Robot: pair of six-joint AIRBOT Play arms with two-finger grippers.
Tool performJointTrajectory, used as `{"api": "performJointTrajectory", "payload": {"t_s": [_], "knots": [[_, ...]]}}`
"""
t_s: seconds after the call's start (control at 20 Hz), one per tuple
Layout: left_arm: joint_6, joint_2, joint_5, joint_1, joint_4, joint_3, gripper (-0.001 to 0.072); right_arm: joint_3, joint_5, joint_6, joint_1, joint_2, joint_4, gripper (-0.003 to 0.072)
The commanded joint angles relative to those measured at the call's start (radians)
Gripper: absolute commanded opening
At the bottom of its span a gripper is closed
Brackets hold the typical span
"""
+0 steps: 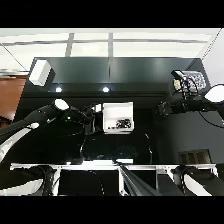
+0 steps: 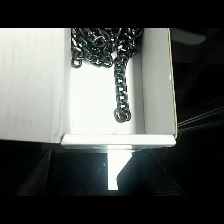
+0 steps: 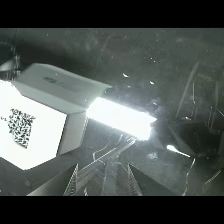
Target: Fold the box and place the chain.
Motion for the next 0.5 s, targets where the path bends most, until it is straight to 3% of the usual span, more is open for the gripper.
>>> {"api": "performJointTrajectory", "payload": {"t_s": [0.0, 0.2, 0.45], "knots": [[-0.029, -0.001, -0.014, 0.0, 0.001, 0.001, 0.0717, -0.001, 0.008, 0.0, 0.0, 0.001, 0.007, 0.0377], [-0.03, 0.0, -0.029, 0.0, 0.078, 0.001, 0.0717, -0.001, 0.009, 0.0, 0.0, 0.001, 0.012, 0.0377], [-0.038, -0.001, -0.021, -0.003, 0.03, 0.001, 0.0718, -0.001, 0.008, 0.0, 0.0, 0.001, 0.012, 0.0377]]}}
